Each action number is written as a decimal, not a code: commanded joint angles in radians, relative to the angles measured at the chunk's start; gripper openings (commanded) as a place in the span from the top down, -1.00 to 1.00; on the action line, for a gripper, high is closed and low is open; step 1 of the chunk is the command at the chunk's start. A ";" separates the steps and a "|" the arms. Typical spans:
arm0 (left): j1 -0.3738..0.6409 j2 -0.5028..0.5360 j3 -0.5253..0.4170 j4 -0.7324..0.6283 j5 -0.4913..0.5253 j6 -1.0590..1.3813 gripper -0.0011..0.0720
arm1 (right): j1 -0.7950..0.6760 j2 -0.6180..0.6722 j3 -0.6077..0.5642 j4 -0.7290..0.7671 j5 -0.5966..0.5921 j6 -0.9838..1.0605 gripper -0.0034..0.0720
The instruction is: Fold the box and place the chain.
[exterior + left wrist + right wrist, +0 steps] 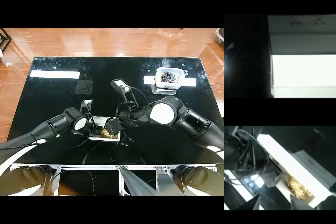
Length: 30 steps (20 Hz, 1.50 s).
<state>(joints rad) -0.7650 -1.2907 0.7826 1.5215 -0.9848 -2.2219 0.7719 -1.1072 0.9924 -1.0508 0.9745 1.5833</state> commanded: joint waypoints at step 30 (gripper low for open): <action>0.048 0.500 0.185 0.084 -0.428 0.392 -0.78 | -0.285 0.138 0.057 -0.238 0.083 0.107 -0.96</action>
<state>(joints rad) -0.7315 -0.9909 1.0389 1.5997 -1.3251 -1.8458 0.4873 -0.8455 1.0122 -1.4128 1.1908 1.7878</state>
